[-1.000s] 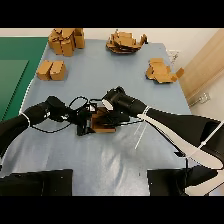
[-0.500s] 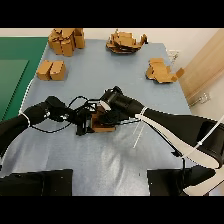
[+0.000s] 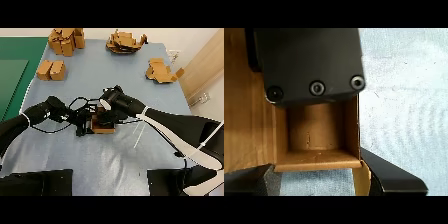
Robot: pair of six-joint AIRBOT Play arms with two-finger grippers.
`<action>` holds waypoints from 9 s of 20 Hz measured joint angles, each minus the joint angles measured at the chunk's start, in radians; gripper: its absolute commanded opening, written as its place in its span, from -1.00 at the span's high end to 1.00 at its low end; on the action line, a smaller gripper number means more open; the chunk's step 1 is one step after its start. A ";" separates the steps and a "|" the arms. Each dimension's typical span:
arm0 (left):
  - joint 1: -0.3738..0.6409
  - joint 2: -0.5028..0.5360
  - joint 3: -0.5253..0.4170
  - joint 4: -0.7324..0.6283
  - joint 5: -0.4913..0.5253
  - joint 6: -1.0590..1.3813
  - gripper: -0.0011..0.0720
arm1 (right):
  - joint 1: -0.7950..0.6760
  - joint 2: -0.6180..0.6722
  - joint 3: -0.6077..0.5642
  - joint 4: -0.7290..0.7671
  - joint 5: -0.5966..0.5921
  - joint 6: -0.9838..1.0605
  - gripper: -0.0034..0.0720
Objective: Fold the box.
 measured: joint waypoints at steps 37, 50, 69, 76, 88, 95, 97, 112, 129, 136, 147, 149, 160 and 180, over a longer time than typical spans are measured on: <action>0.000 0.000 0.000 0.001 -0.015 -0.003 0.65 | -0.559 -0.008 -0.160 1.302 0.139 -1.450 0.90; -0.001 0.000 0.000 0.000 -0.017 -0.002 0.65 | -0.483 0.077 -0.142 1.024 0.029 -1.725 0.20; 0.000 0.000 0.000 0.003 -0.011 -0.047 0.65 | -0.760 0.060 -0.257 1.517 -0.119 -1.737 0.90; 0.000 0.000 0.000 0.002 -0.011 -0.047 0.65 | -0.694 -0.049 -0.281 1.455 -0.045 -1.758 0.90; 0.000 0.000 0.000 0.001 -0.003 -0.047 0.65 | -0.637 -0.004 -0.283 1.373 0.134 -1.943 0.89; 0.000 0.000 0.000 0.001 0.012 -0.047 0.65 | -0.597 0.015 -0.283 1.258 0.097 -1.862 0.89; 0.000 0.000 0.000 0.001 0.013 -0.047 0.65 | -0.592 0.018 -0.283 1.248 0.074 -1.876 0.89; 0.000 0.000 0.000 -0.002 0.015 -0.048 0.65 | -0.445 0.151 -0.286 1.101 -0.070 -2.028 0.83; 0.000 0.000 0.000 -0.002 0.023 -0.047 0.65 | -0.357 0.311 -0.489 1.048 -0.346 -2.158 0.25; 0.000 0.000 0.000 -0.002 0.023 -0.048 0.65 | -0.316 0.316 -0.495 1.020 -0.359 -2.216 0.06; 0.000 0.000 0.000 -0.003 0.027 -0.050 0.65 | -0.307 0.322 -0.496 0.986 -0.475 -2.239 0.16; 0.001 0.000 0.000 -0.003 0.029 -0.050 0.65 | -0.307 0.328 -0.496 0.986 -0.482 -2.245 0.38; 0.001 0.000 0.001 -0.002 0.024 -0.047 0.65 | -0.308 0.351 -0.494 0.986 -0.497 -2.253 0.78; 0.001 0.000 0.000 0.000 0.022 -0.045 0.65 | -0.275 0.295 -0.490 0.957 -0.459 -2.252 0.34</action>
